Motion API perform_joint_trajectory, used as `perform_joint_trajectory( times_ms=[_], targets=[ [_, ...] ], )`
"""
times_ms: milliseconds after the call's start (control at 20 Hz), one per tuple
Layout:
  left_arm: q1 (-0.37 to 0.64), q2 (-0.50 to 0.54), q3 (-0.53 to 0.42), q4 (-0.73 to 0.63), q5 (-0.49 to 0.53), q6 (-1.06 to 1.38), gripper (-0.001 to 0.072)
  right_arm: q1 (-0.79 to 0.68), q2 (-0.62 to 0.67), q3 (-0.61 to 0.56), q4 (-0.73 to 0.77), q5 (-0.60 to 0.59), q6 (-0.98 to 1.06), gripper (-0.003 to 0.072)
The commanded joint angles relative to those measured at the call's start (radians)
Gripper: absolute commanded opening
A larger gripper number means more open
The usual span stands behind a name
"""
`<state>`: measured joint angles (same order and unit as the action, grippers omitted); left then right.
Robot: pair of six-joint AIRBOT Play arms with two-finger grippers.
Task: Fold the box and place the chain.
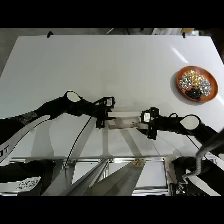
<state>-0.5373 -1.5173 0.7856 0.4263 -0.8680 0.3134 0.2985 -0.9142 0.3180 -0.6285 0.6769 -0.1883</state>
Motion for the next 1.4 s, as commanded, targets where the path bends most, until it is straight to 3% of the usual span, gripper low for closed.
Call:
perform_joint_trajectory(
  times_ms=[0,200,500,650,1350],
  targets=[
    [0.0,0.0,0.0,0.0,0.0,0.001,0.0009,-0.056,-0.061,0.027,0.039,0.101,-0.072,0.06],
    [0.0,0.0,0.0,0.0,0.0,0.001,0.0009,-0.058,-0.128,0.045,0.071,0.156,-0.144,0.06],
    [0.0,0.0,0.0,0.0,0.0,0.001,0.0009,-0.058,-0.254,0.138,0.071,0.212,-0.159,0.0687],
    [0.0,0.0,0.0,0.0,0.0,0.001,0.0009,-0.058,-0.32,0.169,0.066,0.254,-0.161,0.0688],
    [0.0,0.0,0.0,0.0,0.0,0.001,0.0009,-0.058,-0.378,0.169,0.106,0.22,-0.267,0.0672]
  ],
)
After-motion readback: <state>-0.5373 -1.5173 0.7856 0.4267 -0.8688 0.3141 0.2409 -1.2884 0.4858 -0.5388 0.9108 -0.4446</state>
